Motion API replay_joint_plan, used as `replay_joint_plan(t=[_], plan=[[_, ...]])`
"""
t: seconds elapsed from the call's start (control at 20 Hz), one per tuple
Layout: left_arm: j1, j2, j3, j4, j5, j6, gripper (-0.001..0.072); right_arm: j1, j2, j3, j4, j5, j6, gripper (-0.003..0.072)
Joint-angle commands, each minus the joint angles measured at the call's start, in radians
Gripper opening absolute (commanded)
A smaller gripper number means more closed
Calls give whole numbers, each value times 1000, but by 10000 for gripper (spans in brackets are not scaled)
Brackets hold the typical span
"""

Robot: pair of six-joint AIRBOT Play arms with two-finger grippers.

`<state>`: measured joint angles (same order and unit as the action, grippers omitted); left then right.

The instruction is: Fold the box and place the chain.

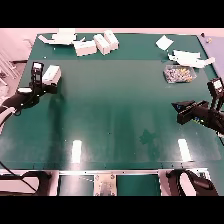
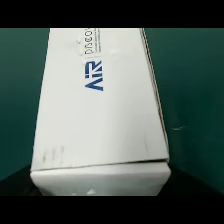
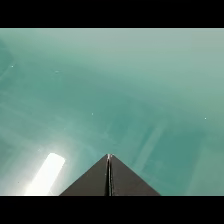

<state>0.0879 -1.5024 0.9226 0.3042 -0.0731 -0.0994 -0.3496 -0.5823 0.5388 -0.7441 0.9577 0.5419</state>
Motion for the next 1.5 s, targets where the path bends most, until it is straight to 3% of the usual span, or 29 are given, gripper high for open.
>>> replay_joint_plan(t=[0.0,0.05,0.1,0.15,0.65,0.75,1.1,1.15,1.25,1.4,1.45], plan=[[1,-2,6,-2,-5,3,419,0,-1,0,0,0,0,9],[1,-2,6,-2,-2,3,438,0,-1,0,0,0,0,9],[1,-2,6,-2,3,2,611,0,0,0,0,0,0,9],[1,-2,6,-21,30,-15,720,0,0,0,0,0,0,9],[1,-5,-5,-27,13,-24,720,0,0,0,29,5,1,13],[1,-19,-7,-27,8,-25,720,0,0,0,29,4,0,147],[0,31,-6,-27,-24,-31,720,0,0,0,29,4,0,150],[0,39,-6,-27,-24,-31,720,0,0,0,29,4,0,206],[0,45,-5,-27,-20,-31,720,0,0,0,29,4,0,440],[0,45,-5,-27,-19,-31,720,0,0,0,29,4,0,458],[0,44,-6,-27,-13,-31,720,0,0,0,29,3,0,510]])
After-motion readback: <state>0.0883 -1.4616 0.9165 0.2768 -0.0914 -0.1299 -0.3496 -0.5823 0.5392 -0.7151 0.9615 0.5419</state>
